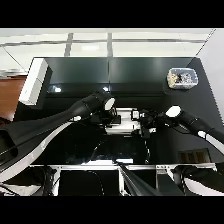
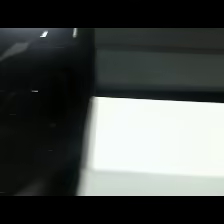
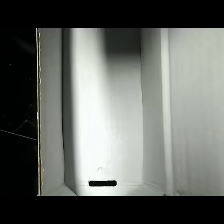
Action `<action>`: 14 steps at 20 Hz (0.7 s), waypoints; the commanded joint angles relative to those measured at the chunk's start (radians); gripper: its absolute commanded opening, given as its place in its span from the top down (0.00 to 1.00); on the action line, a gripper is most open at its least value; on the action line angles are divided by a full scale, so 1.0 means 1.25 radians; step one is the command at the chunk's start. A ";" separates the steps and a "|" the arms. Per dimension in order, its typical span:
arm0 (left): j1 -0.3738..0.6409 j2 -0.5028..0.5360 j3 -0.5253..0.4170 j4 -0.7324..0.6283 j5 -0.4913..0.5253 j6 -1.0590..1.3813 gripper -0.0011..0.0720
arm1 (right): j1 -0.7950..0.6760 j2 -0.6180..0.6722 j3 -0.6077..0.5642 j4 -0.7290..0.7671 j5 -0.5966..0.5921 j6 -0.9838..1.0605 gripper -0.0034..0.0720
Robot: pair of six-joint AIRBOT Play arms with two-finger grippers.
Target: Fold the box and place the chain.
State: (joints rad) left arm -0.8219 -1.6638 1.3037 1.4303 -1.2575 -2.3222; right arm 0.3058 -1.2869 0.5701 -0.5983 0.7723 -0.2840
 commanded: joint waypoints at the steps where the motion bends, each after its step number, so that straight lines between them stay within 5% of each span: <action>1: 0.009 0.005 0.001 0.002 -0.009 0.000 0.47 | 0.000 0.000 0.000 -0.001 0.001 0.000 0.78; 7: 0.015 0.006 -0.004 0.010 -0.006 0.001 0.54 | 0.000 0.000 0.000 -0.001 0.001 0.000 0.78; 9: 0.014 0.005 -0.008 0.010 -0.005 0.005 0.89 | 0.000 -0.001 0.000 -0.001 0.001 0.000 0.78; 13: 0.014 0.006 -0.008 0.008 -0.002 0.012 0.94 | 0.000 0.000 0.000 -0.001 0.001 0.015 0.77; 14: 0.014 0.006 -0.008 0.008 -0.002 0.012 0.94 | 0.000 0.000 0.001 -0.001 -0.002 0.028 0.44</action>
State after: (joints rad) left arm -0.8047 -1.6558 1.2949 1.4403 -1.2644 -2.3104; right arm 0.3058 -1.2869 0.5701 -0.6010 0.7731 -0.2790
